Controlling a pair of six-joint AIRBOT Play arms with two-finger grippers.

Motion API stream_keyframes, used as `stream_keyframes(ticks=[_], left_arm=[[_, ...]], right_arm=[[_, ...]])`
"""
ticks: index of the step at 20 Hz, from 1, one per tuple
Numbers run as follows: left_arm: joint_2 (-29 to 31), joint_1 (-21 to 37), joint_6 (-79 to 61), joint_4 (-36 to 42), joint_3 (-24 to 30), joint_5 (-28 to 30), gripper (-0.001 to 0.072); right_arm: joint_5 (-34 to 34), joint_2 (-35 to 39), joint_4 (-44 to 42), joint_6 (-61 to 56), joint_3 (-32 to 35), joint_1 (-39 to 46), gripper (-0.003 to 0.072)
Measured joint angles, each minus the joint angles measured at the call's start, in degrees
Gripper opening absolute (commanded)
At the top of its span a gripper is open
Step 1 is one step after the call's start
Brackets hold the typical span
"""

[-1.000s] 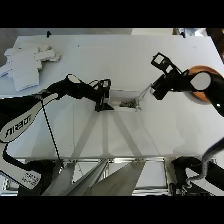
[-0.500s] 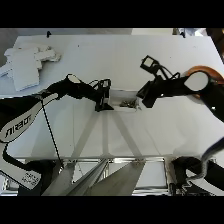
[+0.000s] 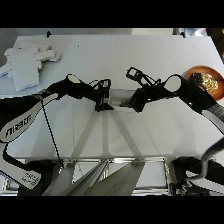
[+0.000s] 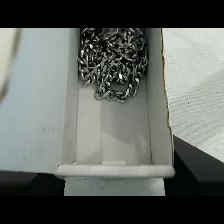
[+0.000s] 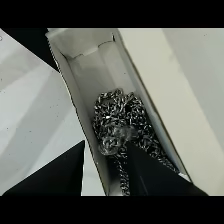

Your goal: Fold the box and place the chain.

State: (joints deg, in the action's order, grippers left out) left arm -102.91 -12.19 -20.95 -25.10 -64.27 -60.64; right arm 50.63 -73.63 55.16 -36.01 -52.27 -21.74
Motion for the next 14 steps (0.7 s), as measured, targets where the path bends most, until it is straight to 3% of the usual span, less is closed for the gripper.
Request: stream_keyframes(ticks=[9, 14], left_arm=[[0.0, 0.0, 0.0, 0.0, 0.0, 0.0, 0.0344], [0.0, 0.0, 0.0, 0.0, 0.0, 0.0, 0.0344]], right_arm=[[9.8, 5.6, -0.2, 3.1, 0.1, 10.1, 0.0291], [11.6, 3.0, 4.0, 5.7, 0.5, 14.1, 0.0291]])
